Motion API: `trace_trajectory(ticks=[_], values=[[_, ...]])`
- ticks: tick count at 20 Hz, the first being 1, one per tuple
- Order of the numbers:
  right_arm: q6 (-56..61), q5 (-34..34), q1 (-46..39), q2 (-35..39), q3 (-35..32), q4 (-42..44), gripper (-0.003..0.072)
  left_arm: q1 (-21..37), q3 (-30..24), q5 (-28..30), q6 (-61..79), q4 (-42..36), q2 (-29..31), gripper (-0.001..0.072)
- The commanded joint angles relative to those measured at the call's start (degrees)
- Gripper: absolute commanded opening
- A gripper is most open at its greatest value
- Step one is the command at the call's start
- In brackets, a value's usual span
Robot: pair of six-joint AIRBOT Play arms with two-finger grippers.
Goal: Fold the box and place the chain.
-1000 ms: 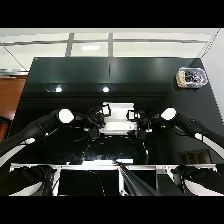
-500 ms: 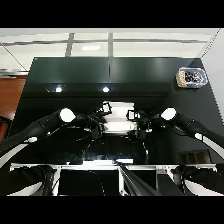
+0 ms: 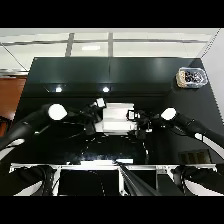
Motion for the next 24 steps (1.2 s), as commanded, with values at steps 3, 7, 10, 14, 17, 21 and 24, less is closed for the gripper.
trace_trajectory(ticks=[3, 7, 10, 14, 17, 21, 24], values=[[0.0, 0.1, 0.0, 0.0, 0.0, 0.0, 0.0199, 12.5, 0.3, -6.4, -47.9, 22.3, 9.3, 0.0025], [0.0, 0.0, 0.0, 0.0, 0.0, 0.0, 0.0199, 24.7, -5.6, -13.2, -68.4, 10.8, 6.3, 0.0027], [0.0, 0.0, 0.0, 0.0, 0.0, 0.0, 0.0199, 26.0, -8.9, -13.5, -56.7, -4.9, 1.8, 0.0028], [0.0, 0.0, 0.0, 0.0, 0.0, 0.0, 0.0199, 22.9, -8.9, -13.5, -41.2, -20.9, -8.3, 0.0026], [0.0, 0.0, 0.0, 0.0, 0.0, 0.0, 0.0199, 20.7, -6.9, -16.1, -36.5, -24.5, -13.4, 0.0026], [0.0, 0.0, 0.0, 0.0, 0.0, 0.0, 0.0199, 19.2, -4.2, -17.3, -35.9, -24.5, -12.2, 0.0044], [0.0, 0.0, 0.0, 0.0, 0.0, 0.0, 0.0199, 19.3, -3.1, -21.0, -32.6, -24.4, -11.9, 0.0629]])
